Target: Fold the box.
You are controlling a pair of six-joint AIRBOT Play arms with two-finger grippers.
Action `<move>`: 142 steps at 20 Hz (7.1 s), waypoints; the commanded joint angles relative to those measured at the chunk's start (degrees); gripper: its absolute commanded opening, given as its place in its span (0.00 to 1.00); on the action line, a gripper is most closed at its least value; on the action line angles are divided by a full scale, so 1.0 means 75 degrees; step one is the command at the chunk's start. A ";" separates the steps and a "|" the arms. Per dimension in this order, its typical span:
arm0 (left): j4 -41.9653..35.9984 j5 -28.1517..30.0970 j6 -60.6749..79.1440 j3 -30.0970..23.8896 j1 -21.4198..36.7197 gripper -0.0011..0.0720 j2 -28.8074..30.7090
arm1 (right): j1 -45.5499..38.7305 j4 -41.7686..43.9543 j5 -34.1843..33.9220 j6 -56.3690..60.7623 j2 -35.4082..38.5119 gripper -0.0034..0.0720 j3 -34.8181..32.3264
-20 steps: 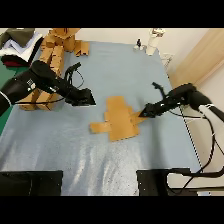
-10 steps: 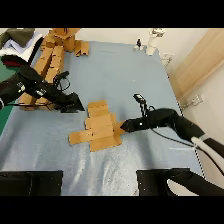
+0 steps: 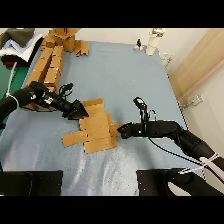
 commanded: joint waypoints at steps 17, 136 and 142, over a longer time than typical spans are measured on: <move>-0.1128 -0.0676 0.3590 0.0146 -0.0073 0.03 -0.0723 | 0.0070 -0.0265 -0.0058 0.0376 0.0058 0.57 -0.0017; -0.1475 0.2538 0.8515 -0.2556 -0.2952 0.03 0.1985 | 0.8434 -0.9579 -0.2498 0.6761 -0.0720 0.73 0.0440; -0.1475 0.2541 0.8515 -0.2556 -0.2952 0.03 0.1985 | 0.8297 -1.0363 -0.2483 0.7227 -0.0758 0.73 0.0434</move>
